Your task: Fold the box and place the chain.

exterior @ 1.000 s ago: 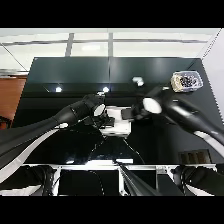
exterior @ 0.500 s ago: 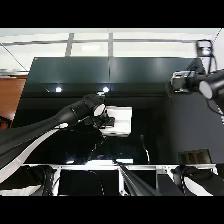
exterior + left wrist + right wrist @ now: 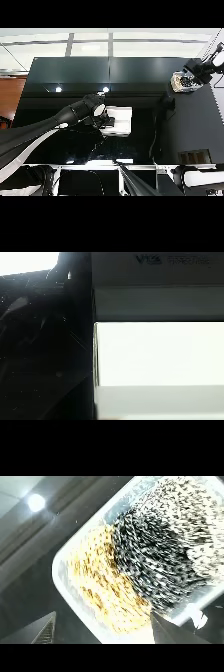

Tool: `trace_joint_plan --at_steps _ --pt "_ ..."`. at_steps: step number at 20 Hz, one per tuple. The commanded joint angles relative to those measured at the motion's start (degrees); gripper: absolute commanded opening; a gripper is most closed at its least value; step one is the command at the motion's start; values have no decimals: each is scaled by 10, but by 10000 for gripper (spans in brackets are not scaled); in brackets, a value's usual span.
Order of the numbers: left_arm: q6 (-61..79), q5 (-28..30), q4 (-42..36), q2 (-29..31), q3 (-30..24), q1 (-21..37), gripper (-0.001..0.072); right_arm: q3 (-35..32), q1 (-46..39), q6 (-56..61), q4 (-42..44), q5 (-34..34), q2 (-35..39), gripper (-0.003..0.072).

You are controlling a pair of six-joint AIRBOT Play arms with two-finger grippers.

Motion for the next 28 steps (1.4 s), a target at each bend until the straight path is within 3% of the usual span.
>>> trace_joint_plan --at_steps 1,11,12,13,14,15,17,21,28 --pt "0 0 0 0 0 0 27 97 -10 104 29 92 -94 600" --pt "0 0 0 0 0 0 27 104 -2 116 67 52 -149 579" --pt "0 0 0 0 0 0 27 104 -1 115 64 53 -151 503" --pt "0 0 0 0 0 0 27 104 -1 113 64 52 -152 367" --pt "0 0 0 0 0 0 27 104 -1 104 65 52 -152 130" --pt "0 0 0 0 0 0 27 107 -2 83 69 57 -151 68" --pt "0 0 0 0 0 0 26 119 -2 36 68 76 -146 18" --pt "0 0 0 0 0 0 27 130 -4 -96 70 81 -75 16" --pt "0 0 0 0 0 0 27 130 -4 -227 88 58 165 15"
